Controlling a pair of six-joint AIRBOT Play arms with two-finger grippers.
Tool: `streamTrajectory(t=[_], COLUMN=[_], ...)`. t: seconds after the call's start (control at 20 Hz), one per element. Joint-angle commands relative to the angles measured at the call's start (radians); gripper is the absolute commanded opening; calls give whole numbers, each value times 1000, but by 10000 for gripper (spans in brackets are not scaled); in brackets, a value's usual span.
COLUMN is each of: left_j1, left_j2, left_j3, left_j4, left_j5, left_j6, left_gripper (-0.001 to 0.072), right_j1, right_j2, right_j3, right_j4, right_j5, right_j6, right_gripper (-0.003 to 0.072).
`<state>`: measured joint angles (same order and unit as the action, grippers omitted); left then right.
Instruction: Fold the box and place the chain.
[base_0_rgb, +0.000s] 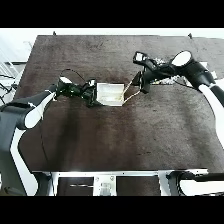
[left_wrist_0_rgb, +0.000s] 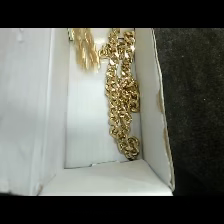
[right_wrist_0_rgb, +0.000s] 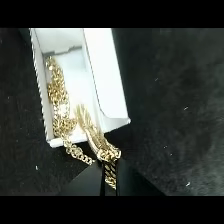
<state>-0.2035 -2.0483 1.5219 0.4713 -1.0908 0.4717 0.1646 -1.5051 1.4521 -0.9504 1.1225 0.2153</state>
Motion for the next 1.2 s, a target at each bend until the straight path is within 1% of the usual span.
streamTrajectory(t=[0.0, 0.1, 0.3, 0.5, 0.8, 1.0, 1.15], left_j1=[1, 1, 1, 1, 1, 1, 1], left_j2=[0, 0, 0, 0, 0, 0, 0], left_j3=[0, 0, 0, 0, 0, 0, 0], left_j4=[0, 0, 0, 0, 0, 0, 0], left_j5=[1, 1, 1, 1, 0, 0, 0], left_j6=[0, 0, 0, 0, 0, 0, 0], left_gripper=[451, 451, 451, 451, 451, 451, 451], right_j1=[29, 63, 132, 196, 248, 253, 254], right_j2=[97, 119, 124, 124, 117, 71, -28], right_j3=[2, 5, 6, 6, 5, 3, 3], right_j4=[-4, -4, -5, -12, -11, -5, 47], right_j5=[13, 12, 8, -56, -150, -195, -201], right_j6=[21, 60, 103, 133, 171, 170, 169], right_gripper=[16, 16, 16, 16, 16, 16, 16])
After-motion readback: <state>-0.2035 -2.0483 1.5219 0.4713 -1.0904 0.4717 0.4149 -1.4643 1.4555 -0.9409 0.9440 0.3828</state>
